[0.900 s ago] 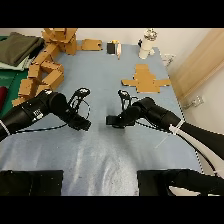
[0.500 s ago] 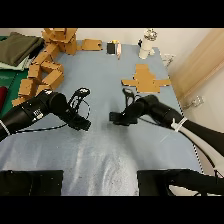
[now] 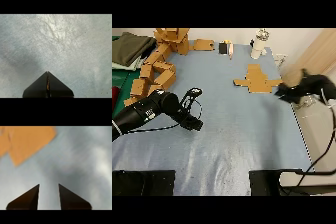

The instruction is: Fold the box.

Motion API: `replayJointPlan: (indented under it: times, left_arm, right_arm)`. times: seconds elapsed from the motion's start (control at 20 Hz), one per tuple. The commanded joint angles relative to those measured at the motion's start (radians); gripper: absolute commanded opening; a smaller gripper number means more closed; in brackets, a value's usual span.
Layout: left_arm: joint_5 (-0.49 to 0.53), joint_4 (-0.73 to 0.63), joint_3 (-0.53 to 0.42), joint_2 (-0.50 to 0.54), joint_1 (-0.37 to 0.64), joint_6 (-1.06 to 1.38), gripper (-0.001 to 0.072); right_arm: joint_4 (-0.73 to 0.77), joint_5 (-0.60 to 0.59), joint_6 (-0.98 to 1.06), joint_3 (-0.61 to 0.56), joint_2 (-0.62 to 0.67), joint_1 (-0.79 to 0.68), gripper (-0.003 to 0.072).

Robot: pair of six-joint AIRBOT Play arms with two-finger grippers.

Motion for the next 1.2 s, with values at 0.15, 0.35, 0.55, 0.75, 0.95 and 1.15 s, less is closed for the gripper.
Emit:
replayJointPlan:
  times: [0.15, 0.35, 0.55, 0.75, 0.95, 1.15]
  left_arm:
    - [0.000, 0.000, 0.000, 0.000, 0.000, 0.000, 0.0014]
    - [0.000, 0.000, 0.000, 0.000, 0.000, 0.000, 0.0014]
    - [0.000, 0.000, 0.000, 0.000, 0.000, 0.000, 0.0014]
    - [0.000, 0.000, 0.000, 0.000, 0.000, 0.000, 0.0014]
    - [0.000, 0.000, 0.000, 0.000, 0.000, 0.000, 0.0013]
    - [0.000, 0.000, 0.000, 0.000, 0.000, 0.000, 0.0014]
  right_arm:
    - [0.357, 0.013, -0.280, 0.364, -0.391, -0.235, 0.0369]
    - [0.379, 0.031, -0.280, 0.579, -0.571, -0.177, 0.0340]
    - [0.382, -0.002, -0.279, 0.742, -0.704, -0.126, 0.0341]
    - [0.381, 0.030, -0.280, 0.766, -0.744, -0.105, 0.0341]
    - [0.377, 0.071, -0.280, 0.766, -0.755, -0.105, 0.0340]
    - [0.378, 0.070, -0.280, 0.766, -0.755, -0.103, 0.0297]
